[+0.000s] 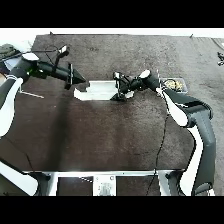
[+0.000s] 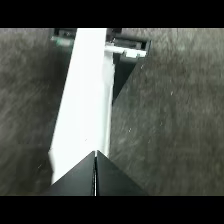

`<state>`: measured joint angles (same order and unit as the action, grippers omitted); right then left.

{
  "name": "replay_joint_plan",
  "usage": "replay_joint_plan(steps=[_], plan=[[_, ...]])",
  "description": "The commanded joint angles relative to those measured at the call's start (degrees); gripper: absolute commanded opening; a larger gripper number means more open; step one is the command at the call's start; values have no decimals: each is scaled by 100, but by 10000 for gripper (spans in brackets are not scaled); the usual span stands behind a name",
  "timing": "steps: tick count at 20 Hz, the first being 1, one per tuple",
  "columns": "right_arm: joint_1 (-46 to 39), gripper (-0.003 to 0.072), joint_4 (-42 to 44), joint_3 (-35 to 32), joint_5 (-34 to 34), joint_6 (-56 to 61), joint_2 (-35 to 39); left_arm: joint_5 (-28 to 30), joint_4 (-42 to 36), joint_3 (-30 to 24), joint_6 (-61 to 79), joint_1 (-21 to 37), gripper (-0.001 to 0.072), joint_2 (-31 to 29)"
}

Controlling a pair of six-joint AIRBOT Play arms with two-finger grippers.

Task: Fold the box and place the chain.

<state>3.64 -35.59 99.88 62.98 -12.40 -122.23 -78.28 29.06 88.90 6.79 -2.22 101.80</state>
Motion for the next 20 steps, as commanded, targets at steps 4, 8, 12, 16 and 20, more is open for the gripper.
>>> replay_joint_plan(steps=[4, 8, 12, 16, 20], plan=[[-2, 167, 0, -2, 0, 0, -4, 1314, -367, -1484, 308, -577, 6, -356], [-2, 166, 0, -2, 0, 0, -4, 1823, -435, -1469, -76, -704, 8, -345], [-2, 167, 0, -2, 2, 0, -4, 2315, -439, -796, -348, -702, 8, 2], [-2, 167, 0, -2, 2, 0, -4, 2306, -433, 155, -706, -695, 8, 758], [-2, 167, 0, -2, 2, 0, -4, 2409, -422, 468, -848, -695, 8, 1088]])
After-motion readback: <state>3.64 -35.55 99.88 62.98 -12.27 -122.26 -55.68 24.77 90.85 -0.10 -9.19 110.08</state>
